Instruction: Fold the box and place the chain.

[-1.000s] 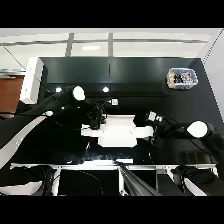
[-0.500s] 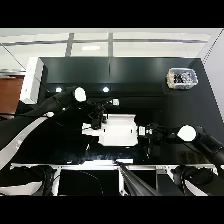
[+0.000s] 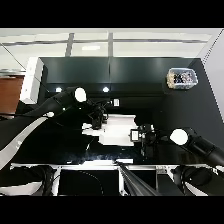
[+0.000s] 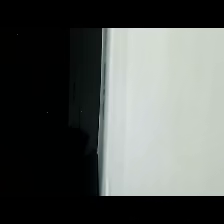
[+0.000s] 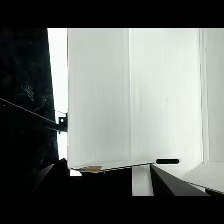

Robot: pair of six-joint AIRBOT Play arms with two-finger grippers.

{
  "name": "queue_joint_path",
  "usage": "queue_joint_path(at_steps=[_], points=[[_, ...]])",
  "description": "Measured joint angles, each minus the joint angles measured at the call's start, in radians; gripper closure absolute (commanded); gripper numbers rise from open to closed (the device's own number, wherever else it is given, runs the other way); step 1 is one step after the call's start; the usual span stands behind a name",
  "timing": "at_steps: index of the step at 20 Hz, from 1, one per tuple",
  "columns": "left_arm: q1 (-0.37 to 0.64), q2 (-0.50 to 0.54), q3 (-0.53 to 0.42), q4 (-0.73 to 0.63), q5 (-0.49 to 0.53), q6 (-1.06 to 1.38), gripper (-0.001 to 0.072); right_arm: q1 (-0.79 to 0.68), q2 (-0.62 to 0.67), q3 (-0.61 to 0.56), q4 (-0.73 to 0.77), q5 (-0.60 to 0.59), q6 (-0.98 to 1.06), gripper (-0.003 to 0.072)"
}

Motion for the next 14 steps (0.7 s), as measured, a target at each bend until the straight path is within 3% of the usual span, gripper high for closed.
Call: queue_joint_path(at_steps=[14], points=[[0.000, 0.000, 0.000, 0.000, 0.000, -0.002, 0.0686, 0.012, -0.016, -0.002, 0.014, 0.000, 0.008, -0.0012]])
